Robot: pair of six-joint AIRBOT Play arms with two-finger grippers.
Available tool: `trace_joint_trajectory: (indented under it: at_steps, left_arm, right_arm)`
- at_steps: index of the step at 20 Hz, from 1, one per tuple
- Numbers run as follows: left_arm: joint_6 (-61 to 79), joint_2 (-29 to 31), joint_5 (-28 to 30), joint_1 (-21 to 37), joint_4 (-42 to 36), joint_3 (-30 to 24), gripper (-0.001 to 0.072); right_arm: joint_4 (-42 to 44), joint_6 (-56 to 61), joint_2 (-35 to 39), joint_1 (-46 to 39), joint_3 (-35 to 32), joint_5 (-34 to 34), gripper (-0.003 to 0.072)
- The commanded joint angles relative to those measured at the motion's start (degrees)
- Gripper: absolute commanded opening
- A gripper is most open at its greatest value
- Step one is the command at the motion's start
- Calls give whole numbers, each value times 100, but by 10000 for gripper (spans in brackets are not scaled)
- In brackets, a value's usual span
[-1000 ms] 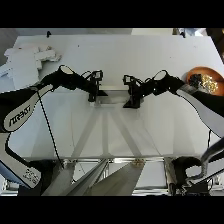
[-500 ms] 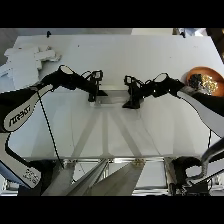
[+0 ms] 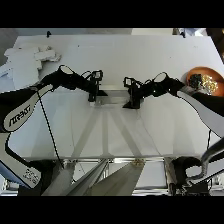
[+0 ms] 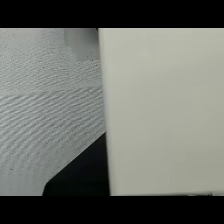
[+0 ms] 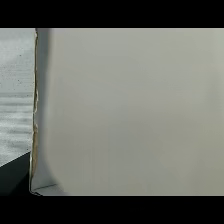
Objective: Fold the box and place the chain.
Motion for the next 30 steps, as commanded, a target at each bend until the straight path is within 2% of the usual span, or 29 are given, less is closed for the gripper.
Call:
trace_joint_trajectory:
  at_steps: [1,9,10,11,12,30]
  left_arm:
    - [2,0,0,4,2,7,18]
    - [2,2,0,4,2,7,18]
    - [2,2,0,4,2,7,18]
    - [2,0,0,4,2,7,18]
    - [2,0,0,4,2,7,18]
    - [0,0,0,4,2,7,18]
  right_arm:
    - [-90,7,-4,-4,-2,48,695]
    - [-46,4,-4,-4,-2,48,678]
    - [-46,4,-4,-4,-2,50,590]
    - [-48,4,-4,-4,-2,55,452]
    - [-46,7,-4,-4,-4,52,396]
    - [-48,7,-4,-4,-2,50,398]
